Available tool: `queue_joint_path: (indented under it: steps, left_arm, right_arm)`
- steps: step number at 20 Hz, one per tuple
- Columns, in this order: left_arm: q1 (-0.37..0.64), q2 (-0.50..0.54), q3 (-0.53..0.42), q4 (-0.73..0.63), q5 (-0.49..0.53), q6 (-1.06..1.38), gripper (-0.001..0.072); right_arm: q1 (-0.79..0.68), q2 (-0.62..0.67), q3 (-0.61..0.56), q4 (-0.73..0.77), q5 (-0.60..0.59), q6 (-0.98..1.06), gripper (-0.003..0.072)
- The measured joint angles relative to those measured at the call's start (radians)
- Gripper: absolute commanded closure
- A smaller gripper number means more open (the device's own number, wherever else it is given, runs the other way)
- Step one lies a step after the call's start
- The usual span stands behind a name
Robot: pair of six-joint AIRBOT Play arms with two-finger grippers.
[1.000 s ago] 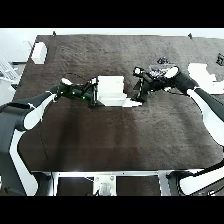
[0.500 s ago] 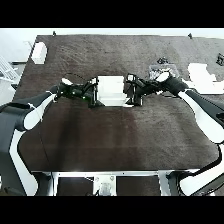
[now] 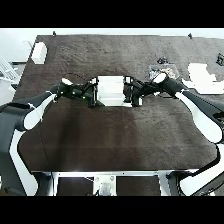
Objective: Fold the box and place the chain.
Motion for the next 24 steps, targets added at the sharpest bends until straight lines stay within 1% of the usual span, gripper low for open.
queue_joint_path:
  steps: [6, 7, 8, 9, 10, 14, 16, 17, 18, 24]
  left_arm:
    - [0.000, 0.000, 0.000, 0.001, 0.000, 0.002, 0.0302]
    - [0.000, 0.000, 0.000, 0.001, 0.000, 0.002, 0.0302]
    - [0.000, 0.000, 0.000, 0.001, 0.000, 0.002, 0.0302]
    - [0.000, 0.000, 0.000, 0.001, 0.000, 0.003, 0.0302]
    - [0.000, 0.000, 0.000, 0.002, 0.000, 0.005, 0.0303]
    - [0.000, 0.000, 0.000, 0.002, 0.001, 0.004, 0.0302]
    - [0.000, 0.000, 0.000, 0.002, 0.001, 0.004, 0.0303]
    - [0.000, 0.000, 0.000, 0.002, 0.000, 0.004, 0.0302]
    - [0.000, 0.000, 0.000, 0.002, 0.000, 0.004, 0.0302]
    - [0.000, 0.001, 0.000, 0.003, -0.002, 0.003, 0.0302]
  right_arm:
    - [0.028, -0.011, 0.000, 0.064, -0.005, -0.050, 0.0425]
    - [0.031, -0.017, 0.000, 0.080, -0.005, -0.055, 0.0384]
    - [0.033, -0.022, 0.000, 0.093, -0.005, -0.058, 0.0288]
    - [0.034, -0.026, 0.000, 0.101, -0.004, -0.062, 0.0174]
    - [0.035, -0.030, 0.000, 0.108, -0.004, -0.065, 0.0140]
    - [0.037, -0.039, 0.000, 0.127, -0.005, -0.073, 0.0138]
    - [0.037, -0.040, 0.000, 0.131, 0.002, -0.076, 0.0018]
    - [0.037, -0.041, 0.000, 0.133, 0.010, -0.076, 0.0017]
    - [0.037, -0.041, 0.000, 0.134, 0.016, -0.075, -0.0024]
    - [0.037, -0.041, 0.001, 0.100, 0.039, -0.072, -0.0026]
